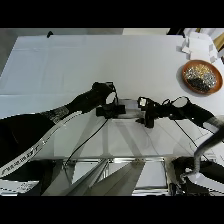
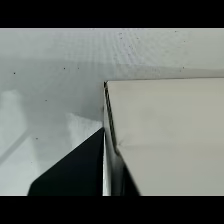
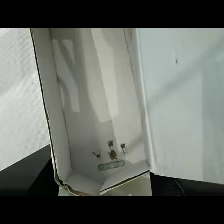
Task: Fold the box and place the chain.
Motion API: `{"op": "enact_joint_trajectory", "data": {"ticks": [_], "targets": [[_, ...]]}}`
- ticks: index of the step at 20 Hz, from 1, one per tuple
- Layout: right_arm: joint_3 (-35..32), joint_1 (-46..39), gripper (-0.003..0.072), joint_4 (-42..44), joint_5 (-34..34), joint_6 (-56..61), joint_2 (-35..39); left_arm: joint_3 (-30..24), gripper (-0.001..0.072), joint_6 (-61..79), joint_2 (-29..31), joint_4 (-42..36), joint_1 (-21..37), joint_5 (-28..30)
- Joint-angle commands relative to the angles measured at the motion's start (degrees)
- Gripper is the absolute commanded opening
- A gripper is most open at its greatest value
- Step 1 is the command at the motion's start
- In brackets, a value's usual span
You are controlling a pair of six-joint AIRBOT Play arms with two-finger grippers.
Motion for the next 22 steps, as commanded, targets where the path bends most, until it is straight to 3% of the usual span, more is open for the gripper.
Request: {"op": "enact_joint_trajectory", "data": {"ticks": [1,5,6,8,9,19,20,21,22], "targets": [[-0.02,0.02,0.0357,0.00,0.00,0.02,0.02,0.07,0.0003,-2.21,-0.04,0.50,-0.02,-0.02],[-0.02,0.02,0.0357,0.02,0.00,0.02,0.02,0.07,0.0016,-2.14,-0.04,0.66,-0.02,-0.02],[-0.02,0.02,0.0357,0.00,0.00,0.02,0.02,0.07,0.0063,-2.14,-0.04,0.63,-0.02,-0.02],[-0.02,0.02,0.0357,0.02,0.00,0.02,0.02,0.09,0.0255,-2.12,0.11,0.61,0.02,-0.07],[-0.02,0.02,0.0357,0.02,0.00,0.02,0.02,0.09,0.0274,-2.03,0.50,0.68,0.15,-0.02],[-0.02,0.02,0.0356,0.02,0.00,0.02,0.02,0.68,0.0267,3.45,1.01,0.22,1.92,0.02],[-0.02,0.02,0.0356,0.00,0.00,0.02,0.02,0.68,0.0216,3.23,0.76,0.17,1.81,0.02],[-0.02,0.02,0.0357,0.02,-0.02,0.02,0.00,0.68,0.0107,3.23,0.46,0.15,1.62,-0.07],[-0.02,0.02,0.0356,0.00,0.00,0.02,0.02,0.68,0.0086,3.23,0.24,0.17,1.40,-0.07]]}}
